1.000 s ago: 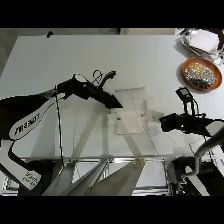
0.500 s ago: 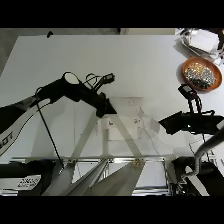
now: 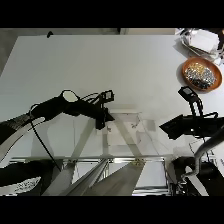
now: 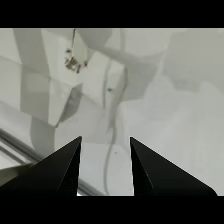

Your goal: Fold the box and place the chain.

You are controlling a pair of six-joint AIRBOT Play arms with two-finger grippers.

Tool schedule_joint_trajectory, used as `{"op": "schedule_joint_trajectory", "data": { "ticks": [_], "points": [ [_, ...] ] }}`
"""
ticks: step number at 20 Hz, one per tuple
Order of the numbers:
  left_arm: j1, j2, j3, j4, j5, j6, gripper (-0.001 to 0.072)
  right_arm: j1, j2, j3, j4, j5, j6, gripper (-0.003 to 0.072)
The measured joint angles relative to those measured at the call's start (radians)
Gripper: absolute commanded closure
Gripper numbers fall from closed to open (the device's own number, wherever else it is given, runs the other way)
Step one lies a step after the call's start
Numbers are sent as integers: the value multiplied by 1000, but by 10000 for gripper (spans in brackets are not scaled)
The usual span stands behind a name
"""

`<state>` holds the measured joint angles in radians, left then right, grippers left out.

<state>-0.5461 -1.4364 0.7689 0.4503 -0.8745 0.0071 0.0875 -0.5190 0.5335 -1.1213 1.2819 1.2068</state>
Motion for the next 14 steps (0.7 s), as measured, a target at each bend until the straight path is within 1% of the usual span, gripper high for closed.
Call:
{"op": "schedule_joint_trajectory", "data": {
  "ticks": [2, 6, 9, 14],
  "points": [
    [-8, -10, -6, -56, 43, 69, 706, 0, 1, 0, 4, 2, 0, 348],
    [-14, -55, -11, -131, 82, 186, 706, 0, 1, 0, 7, -13, 0, 348],
    [-16, -85, -12, -150, 92, 263, 706, 0, 1, 0, 7, -29, 0, 348],
    [-16, -101, -11, -163, 92, 343, 706, 0, 1, 0, 8, -38, 0, 348]
  ]
}}
